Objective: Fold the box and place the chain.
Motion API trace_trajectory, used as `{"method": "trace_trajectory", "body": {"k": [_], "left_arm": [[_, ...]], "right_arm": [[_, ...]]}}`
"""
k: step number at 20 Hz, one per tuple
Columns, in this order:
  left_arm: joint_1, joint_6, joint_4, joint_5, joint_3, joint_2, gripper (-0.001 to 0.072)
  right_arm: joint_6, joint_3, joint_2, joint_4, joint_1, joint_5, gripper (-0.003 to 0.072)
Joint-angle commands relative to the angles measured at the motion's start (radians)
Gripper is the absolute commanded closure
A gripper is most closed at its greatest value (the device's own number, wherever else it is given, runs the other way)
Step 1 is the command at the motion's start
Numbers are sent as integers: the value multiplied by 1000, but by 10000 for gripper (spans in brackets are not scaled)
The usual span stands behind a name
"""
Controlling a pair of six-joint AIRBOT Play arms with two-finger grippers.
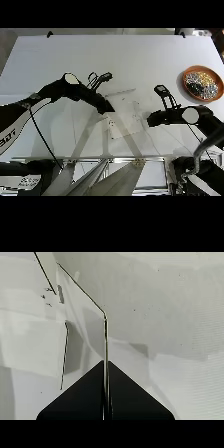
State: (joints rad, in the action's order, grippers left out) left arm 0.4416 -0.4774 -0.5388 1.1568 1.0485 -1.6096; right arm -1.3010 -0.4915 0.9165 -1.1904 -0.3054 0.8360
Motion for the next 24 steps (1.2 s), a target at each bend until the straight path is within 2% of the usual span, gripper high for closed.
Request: {"method": "trace_trajectory", "body": {"k": [1,3,6,10,11,14,18,24], "left_arm": [[13,11,-5,-7,1,36,704],[22,50,-28,16,1,87,704],[42,97,-39,86,1,161,704],[103,123,-91,138,1,204,705],[129,122,-126,113,0,204,705],[217,113,-217,-85,-2,202,709],[251,112,-217,-231,-42,201,711],[242,246,-85,-359,-219,201,709]], "right_arm": [[0,-14,-21,-3,-1,68,618],[0,-28,-84,-14,3,114,476],[-2,-44,-241,-19,31,189,345],[-11,-45,-513,-102,99,289,346],[-11,-45,-579,-139,119,302,346],[-11,-45,-702,-211,173,321,346],[-12,-44,-709,-212,204,381,346],[-11,-43,-698,-212,204,343,347]]}}
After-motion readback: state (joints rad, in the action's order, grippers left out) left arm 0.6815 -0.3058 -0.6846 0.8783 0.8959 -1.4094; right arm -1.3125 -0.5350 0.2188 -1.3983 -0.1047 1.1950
